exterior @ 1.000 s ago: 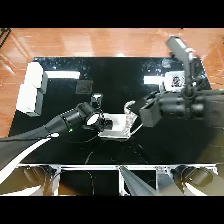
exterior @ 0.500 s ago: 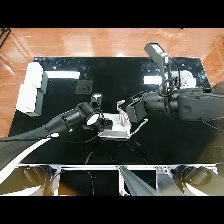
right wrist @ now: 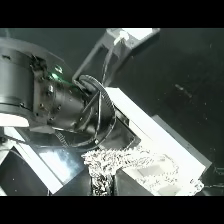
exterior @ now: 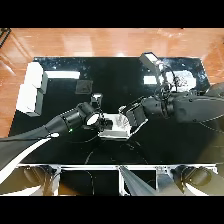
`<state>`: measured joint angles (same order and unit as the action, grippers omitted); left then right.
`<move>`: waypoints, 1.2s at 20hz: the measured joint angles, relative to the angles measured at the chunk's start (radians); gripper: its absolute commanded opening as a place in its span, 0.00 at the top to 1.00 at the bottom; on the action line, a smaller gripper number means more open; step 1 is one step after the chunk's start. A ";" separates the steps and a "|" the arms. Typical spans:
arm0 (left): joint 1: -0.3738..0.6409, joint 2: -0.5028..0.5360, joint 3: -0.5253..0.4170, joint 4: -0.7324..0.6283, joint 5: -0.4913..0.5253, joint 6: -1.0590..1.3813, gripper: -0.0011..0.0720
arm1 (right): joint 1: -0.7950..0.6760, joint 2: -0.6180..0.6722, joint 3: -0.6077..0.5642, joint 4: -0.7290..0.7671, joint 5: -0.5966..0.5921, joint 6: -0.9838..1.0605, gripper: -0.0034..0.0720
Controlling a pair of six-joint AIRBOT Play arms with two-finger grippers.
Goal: Fold the box and place the chain.
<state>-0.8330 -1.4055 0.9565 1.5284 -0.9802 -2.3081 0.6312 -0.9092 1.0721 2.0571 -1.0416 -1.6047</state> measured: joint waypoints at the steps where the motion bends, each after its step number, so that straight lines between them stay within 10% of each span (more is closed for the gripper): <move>1: 0.000 0.000 0.000 0.000 0.000 0.000 0.96 | 0.000 -0.001 -0.002 0.000 -0.004 0.000 0.88; 3: 0.000 0.000 0.000 0.000 0.000 0.000 0.96 | 0.001 -0.002 -0.006 -0.001 -0.005 0.002 0.01; 14: 0.000 0.000 0.000 0.000 -0.016 0.000 0.96 | -0.238 0.073 -0.111 -0.195 -0.167 -0.140 0.02; 24: 0.011 0.001 0.000 0.029 -0.039 -0.014 0.96 | -0.140 0.053 -0.486 -0.131 0.160 -0.663 0.03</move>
<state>-0.8223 -1.4048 0.9569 1.5578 -1.0191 -2.3219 0.4915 -0.8558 0.5865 1.9263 -0.8818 -2.2673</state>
